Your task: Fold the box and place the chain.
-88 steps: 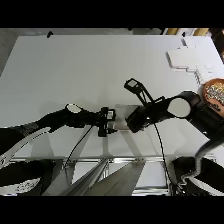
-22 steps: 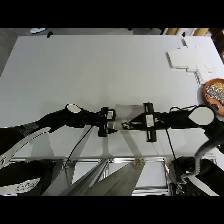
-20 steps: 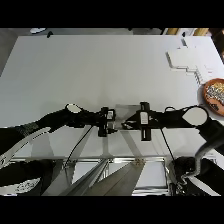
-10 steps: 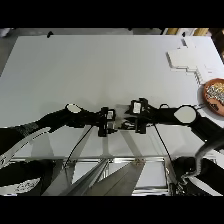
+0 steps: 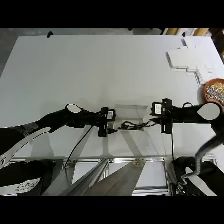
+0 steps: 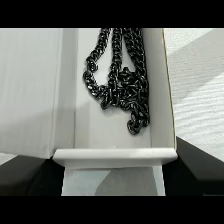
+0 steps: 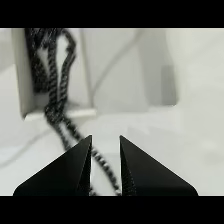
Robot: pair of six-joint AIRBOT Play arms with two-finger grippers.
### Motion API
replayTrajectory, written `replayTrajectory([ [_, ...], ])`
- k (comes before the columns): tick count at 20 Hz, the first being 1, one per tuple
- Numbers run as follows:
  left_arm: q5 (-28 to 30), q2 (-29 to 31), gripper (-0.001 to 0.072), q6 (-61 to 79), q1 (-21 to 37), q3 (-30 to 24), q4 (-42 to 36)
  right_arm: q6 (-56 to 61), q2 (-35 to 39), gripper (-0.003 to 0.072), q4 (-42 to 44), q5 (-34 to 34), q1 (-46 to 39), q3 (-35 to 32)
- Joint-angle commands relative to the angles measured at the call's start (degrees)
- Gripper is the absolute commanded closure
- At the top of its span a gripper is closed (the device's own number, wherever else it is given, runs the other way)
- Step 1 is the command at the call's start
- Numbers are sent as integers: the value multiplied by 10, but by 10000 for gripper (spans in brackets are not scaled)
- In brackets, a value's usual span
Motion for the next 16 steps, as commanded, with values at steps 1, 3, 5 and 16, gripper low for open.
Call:
replayTrajectory([
  [1,0,0,681,0,0,0,0,-79,-45,485,-23,21,-8,-28],
  [3,0,0,681,0,0,0,0,-91,-73,460,-21,0,7,-34],
  [5,0,0,681,0,0,0,0,-91,-98,448,-5,-18,26,-34],
  [16,0,0,681,0,0,0,0,66,-82,670,-45,-9,42,-33],
])
